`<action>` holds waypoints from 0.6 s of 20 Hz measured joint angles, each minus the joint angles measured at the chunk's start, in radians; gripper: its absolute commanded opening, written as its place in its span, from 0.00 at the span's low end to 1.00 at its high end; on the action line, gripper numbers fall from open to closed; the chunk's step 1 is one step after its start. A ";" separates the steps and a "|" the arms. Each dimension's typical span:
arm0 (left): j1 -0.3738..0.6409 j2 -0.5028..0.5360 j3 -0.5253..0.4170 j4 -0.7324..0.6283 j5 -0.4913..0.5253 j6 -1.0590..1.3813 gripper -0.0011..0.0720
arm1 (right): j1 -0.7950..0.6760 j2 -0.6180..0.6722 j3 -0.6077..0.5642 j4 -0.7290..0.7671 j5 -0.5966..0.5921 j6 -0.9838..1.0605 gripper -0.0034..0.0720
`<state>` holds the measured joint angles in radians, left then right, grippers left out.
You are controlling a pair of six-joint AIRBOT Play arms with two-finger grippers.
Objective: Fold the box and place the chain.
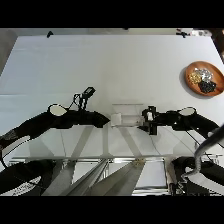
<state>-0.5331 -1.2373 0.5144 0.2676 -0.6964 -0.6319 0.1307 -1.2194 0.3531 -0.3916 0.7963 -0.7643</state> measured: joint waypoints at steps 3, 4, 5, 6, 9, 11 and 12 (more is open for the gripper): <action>-0.019 0.000 0.010 0.010 0.003 -0.003 0.33 | 0.000 0.000 0.000 0.000 0.000 0.000 0.66; -0.024 0.000 0.012 0.013 0.005 -0.003 0.34 | 0.000 0.000 0.000 0.000 0.000 0.000 0.66; -0.027 0.000 0.016 0.014 0.005 -0.005 0.35 | 0.000 0.000 0.000 0.000 0.000 0.000 0.66; -0.030 0.000 0.021 0.016 0.005 -0.010 0.42 | 0.000 0.000 0.000 0.000 0.000 0.000 0.66; -0.034 0.000 0.038 0.017 0.001 -0.020 0.42 | 0.000 0.000 0.000 0.000 0.000 0.001 0.66; -0.035 0.000 0.046 0.018 -0.004 -0.026 0.42 | 0.000 0.000 0.000 0.001 0.000 0.001 0.66; -0.035 0.000 0.048 0.021 -0.007 -0.031 0.42 | 0.000 0.000 0.000 0.001 0.001 0.001 0.66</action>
